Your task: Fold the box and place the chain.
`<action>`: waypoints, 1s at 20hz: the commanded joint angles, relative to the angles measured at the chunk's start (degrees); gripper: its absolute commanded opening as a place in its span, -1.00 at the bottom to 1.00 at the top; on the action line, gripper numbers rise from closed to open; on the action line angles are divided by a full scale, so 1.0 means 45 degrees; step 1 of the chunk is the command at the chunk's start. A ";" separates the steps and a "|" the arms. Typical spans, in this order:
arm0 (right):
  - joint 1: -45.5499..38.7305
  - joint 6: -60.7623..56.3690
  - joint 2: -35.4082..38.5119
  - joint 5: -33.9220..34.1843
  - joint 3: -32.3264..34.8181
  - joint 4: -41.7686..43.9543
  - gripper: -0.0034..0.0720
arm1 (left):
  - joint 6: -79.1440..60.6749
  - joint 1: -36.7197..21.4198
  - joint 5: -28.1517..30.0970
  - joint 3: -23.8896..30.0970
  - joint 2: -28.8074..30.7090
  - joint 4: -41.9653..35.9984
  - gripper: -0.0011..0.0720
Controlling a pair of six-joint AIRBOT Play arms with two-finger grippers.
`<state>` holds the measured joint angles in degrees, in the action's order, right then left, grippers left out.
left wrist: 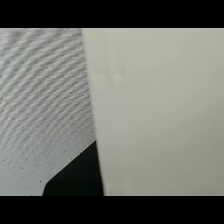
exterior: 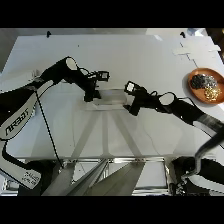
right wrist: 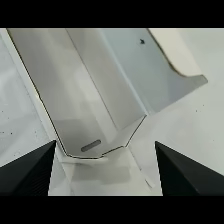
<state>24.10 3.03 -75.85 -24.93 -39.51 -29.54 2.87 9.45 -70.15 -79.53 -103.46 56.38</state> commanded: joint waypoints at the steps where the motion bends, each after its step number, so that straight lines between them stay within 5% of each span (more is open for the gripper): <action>1: -0.0549 0.0413 -0.0665 -0.1112 -0.0772 0.0015 0.93 | 0.0000 0.0010 0.0010 -0.0015 0.0010 -0.0005 -0.94; 20: -0.1418 0.1345 -0.4235 -0.6737 -0.3891 0.0243 0.93 | 0.0000 0.0010 0.0005 -0.0015 0.0010 0.0000 -0.94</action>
<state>17.87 8.88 -93.17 -51.05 -55.90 -28.91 2.87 9.45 -70.17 -79.55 -103.44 56.42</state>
